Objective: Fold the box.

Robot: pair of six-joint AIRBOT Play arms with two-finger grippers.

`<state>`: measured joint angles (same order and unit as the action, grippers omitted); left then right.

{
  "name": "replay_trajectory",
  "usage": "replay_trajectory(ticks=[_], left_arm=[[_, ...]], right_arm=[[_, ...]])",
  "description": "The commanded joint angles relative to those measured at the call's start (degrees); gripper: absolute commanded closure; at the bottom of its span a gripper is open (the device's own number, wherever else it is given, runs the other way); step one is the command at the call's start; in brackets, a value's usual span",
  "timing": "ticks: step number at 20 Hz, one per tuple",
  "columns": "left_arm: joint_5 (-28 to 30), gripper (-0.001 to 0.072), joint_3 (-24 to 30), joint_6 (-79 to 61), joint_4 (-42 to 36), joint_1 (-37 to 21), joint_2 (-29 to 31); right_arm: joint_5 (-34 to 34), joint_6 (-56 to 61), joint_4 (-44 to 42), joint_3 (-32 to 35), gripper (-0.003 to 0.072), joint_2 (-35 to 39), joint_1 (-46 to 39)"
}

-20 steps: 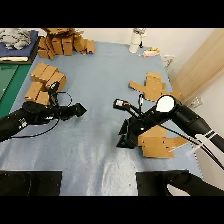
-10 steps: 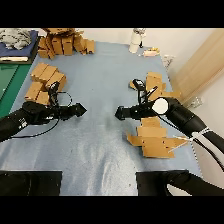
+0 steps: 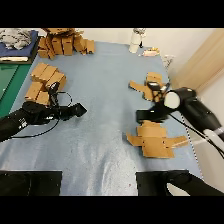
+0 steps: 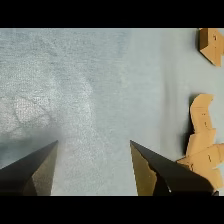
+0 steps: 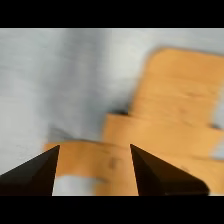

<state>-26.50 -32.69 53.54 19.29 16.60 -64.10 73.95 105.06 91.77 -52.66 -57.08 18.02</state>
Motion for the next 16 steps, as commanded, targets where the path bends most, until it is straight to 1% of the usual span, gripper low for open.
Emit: replay_trajectory(ticks=[1, 3, 5, 8, 10, 11, 13, 14, 16], left_arm=[[-1.7, 0.0012, 0.0, 0.1, 0.0, 0.0, 0.0], [-2.1, 0.0012, 0.0, 0.1, 0.0, 0.0, 0.0], [-2.2, 0.0012, 0.0, 0.1, 0.0, 0.0, 0.0], [-2.7, 0.0012, 0.0, 1.9, 0.0, 0.0, 0.0], [-3.1, 0.0012, 0.0, 2.1, 0.0, 0.0, 0.0], [-3.6, 0.0012, 0.0, 2.1, 0.0, 0.0, 0.0], [-4.2, 0.0012, 0.0, 2.1, 0.0, -0.2, 0.0], [-4.4, 0.0012, 0.0, 2.1, 0.0, -0.2, 0.0], [-4.5, 0.0012, 0.0, 2.1, 0.0, -0.2, 0.0]], right_arm=[[17.9, 5.7, 19.3, -0.2, -0.0034, 8.1, -4.0], [18.4, 5.9, 23.2, 2.7, -0.0034, 14.0, -8.3], [16.7, 3.0, 23.0, 6.4, -0.0034, 18.1, -14.8], [14.4, -5.7, 20.7, 11.9, -0.0034, 19.1, -27.2], [9.6, -7.4, 16.0, 14.2, -0.0029, 18.8, -33.7], [7.7, -7.6, 12.8, 14.8, -0.0014, 18.7, -35.5], [4.7, -8.7, 6.8, 14.9, -0.0014, 18.4, -37.1], [4.8, -9.4, 6.1, 14.9, -0.0014, 18.1, -37.3], [4.9, -9.6, 9.2, 14.9, -0.0014, 16.8, -37.4]])
